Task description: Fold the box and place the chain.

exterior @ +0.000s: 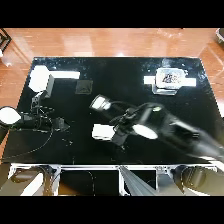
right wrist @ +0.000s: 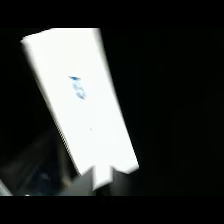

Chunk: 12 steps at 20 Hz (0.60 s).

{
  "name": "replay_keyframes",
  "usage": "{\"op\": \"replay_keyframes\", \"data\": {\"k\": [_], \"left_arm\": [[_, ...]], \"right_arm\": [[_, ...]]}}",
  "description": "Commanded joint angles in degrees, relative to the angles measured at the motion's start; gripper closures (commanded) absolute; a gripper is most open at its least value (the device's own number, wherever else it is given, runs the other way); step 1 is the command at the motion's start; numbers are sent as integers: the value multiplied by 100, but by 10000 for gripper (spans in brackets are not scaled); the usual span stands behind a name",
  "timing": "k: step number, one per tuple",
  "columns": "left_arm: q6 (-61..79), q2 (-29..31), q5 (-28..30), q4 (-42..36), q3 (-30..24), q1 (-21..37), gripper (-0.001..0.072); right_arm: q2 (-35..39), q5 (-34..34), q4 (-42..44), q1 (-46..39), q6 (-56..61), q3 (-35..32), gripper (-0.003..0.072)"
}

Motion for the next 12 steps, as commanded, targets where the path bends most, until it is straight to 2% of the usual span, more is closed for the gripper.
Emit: {"op": "replay_keyframes", "data": {"k": [1,3,4,6,7,10,12], "left_arm": [[149,0,-33,-151,-2,-4,123],[280,0,-92,-293,-2,-4,123],[326,0,-116,-321,-2,-4,123],[385,0,-129,-319,-2,-4,123],[385,0,-131,-321,-2,-4,123],[415,0,-131,-321,-2,-4,123],[424,0,-133,-319,-2,-4,123]], "right_arm": [[975,256,787,-682,1510,-643,666],[1373,-584,1985,-1102,2155,-1703,666],[1379,-1331,2938,-1266,2201,-2225,665],[1207,-2837,4728,-1285,1641,-2879,664],[1036,-3198,5403,-1270,1224,-2957,664],[509,-3445,6596,-1250,201,-2949,664],[319,-3338,6594,-1250,157,-2949,664]]}}
